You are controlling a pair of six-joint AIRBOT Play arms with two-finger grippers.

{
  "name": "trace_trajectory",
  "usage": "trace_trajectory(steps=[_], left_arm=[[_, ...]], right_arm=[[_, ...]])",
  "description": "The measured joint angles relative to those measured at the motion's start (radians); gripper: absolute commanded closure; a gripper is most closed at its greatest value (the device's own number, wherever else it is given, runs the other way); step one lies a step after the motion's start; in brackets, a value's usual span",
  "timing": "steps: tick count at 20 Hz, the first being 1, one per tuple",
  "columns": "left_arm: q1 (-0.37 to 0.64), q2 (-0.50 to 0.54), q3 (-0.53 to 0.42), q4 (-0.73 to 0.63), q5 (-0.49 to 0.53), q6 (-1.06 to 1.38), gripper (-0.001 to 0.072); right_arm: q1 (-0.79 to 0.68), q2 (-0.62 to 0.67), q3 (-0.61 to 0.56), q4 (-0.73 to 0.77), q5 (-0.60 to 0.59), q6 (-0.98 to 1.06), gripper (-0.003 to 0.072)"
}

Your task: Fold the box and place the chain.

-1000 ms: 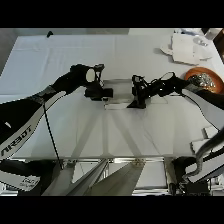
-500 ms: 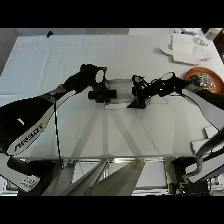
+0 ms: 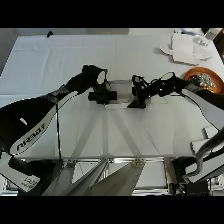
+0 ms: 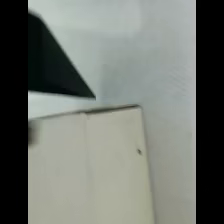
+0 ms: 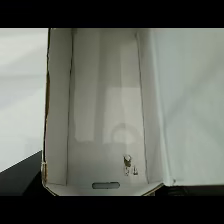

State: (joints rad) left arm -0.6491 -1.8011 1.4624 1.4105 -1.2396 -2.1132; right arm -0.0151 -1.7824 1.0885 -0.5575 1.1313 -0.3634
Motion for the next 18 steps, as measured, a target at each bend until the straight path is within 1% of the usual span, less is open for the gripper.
trace_trajectory(steps=[3,5,6,9,10,14,16,18], left_arm=[[0.011,0.028,0.001,-0.001,0.006,0.005,0.0345],[0.021,0.055,0.001,-0.005,0.007,0.027,0.0306],[0.027,0.072,0.001,-0.006,0.0,0.041,0.0305],[0.049,0.132,0.001,-0.022,-0.021,0.123,0.0236],[0.057,0.154,0.001,-0.03,-0.028,0.171,0.0215],[0.093,0.258,-0.008,-0.047,-0.109,0.46,0.0215],[0.116,0.312,-0.027,-0.058,-0.119,0.635,0.0215],[0.152,0.351,-0.06,-0.093,-0.108,0.822,0.0215]], right_arm=[[0.0,0.0,0.0,0.003,0.005,0.001,0.015],[0.0,0.0,0.0,0.003,0.006,0.003,0.015],[0.0,0.0,0.0,0.004,0.006,0.003,0.015],[0.0,0.0,0.0,0.004,0.008,0.003,0.015],[0.0,0.0,0.0,0.004,0.008,0.003,0.015],[0.0,0.0,0.0,0.005,0.008,0.003,0.015],[0.0,0.0,0.0,0.005,0.008,0.003,0.015],[0.0,0.0,0.0,0.005,0.008,0.003,0.015]])
